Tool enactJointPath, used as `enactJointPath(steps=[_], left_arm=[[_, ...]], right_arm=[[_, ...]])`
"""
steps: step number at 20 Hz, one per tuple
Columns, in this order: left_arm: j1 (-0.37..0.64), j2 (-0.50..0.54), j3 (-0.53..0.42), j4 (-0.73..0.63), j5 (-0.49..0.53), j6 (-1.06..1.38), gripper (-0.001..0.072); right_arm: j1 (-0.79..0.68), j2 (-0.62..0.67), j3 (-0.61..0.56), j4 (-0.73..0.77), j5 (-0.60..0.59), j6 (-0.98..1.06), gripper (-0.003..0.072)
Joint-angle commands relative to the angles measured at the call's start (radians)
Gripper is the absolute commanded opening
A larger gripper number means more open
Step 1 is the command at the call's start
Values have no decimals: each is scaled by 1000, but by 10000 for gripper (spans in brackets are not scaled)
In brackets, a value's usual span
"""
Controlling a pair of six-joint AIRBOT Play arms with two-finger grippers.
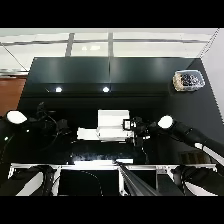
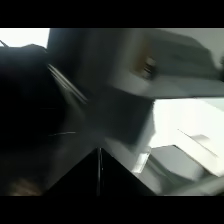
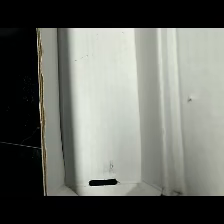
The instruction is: Fold the box and place the chain.
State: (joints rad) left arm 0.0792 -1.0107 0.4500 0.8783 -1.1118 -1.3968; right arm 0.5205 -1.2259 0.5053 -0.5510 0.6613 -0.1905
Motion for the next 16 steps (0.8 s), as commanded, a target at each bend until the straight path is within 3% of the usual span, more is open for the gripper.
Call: enactJointPath(steps=[1,6,12,13,14,16], left_arm=[[-21,-165,-4,-188,-11,91,26],[-173,-235,-3,-200,80,90,27],[-252,-236,-3,-369,66,299,50],[-252,-235,-2,-375,61,304,111],[-252,-235,3,-372,52,312,120],[-252,-233,18,-365,34,316,423]], right_arm=[[1,0,-1,0,0,0,207],[1,0,-1,0,0,0,207],[1,0,-1,0,0,0,207],[1,0,-1,0,0,0,207],[1,0,-1,0,0,0,207],[1,0,-1,0,0,0,207]])
